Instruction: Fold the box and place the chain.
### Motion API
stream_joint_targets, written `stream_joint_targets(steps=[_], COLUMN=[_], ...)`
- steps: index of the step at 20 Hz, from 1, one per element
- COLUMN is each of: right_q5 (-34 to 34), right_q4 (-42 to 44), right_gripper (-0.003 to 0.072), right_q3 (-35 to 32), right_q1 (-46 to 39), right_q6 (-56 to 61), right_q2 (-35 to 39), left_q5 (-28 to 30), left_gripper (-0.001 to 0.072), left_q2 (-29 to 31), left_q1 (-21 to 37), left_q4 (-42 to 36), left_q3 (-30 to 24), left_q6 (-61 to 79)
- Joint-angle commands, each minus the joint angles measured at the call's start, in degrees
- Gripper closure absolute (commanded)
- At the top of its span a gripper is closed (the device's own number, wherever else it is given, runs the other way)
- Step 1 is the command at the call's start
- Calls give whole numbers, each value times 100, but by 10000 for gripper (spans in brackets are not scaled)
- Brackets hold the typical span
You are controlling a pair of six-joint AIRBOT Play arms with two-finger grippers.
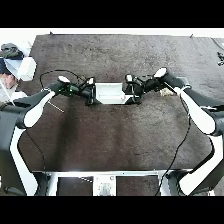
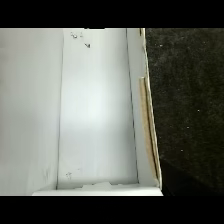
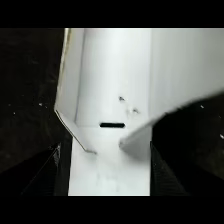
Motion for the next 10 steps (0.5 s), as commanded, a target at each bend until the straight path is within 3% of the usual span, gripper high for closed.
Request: stream_joint_targets(steps=[1,4,5,6,8,10], right_q5=[42,94,212,424,837,933], right_q4=[-15,11,129,413,1047,1596], right_gripper=[88,110,234,419,668,695], right_q3=[4,7,7,7,4,4], right_q1=[-251,-334,-334,-334,-332,-291], right_q6=[232,671,756,763,763,763], right_q2=[201,459,509,525,509,505], left_q5=[-42,-42,-44,-42,-42,-42], left_gripper=[363,363,363,363,363,363], left_q2=[2,2,2,2,2,2], left_q1=[2,2,2,2,2,2], left_q4=[35,33,35,33,33,33], left_q3=[0,0,0,0,0,0], left_q6=[26,26,26,26,24,26])
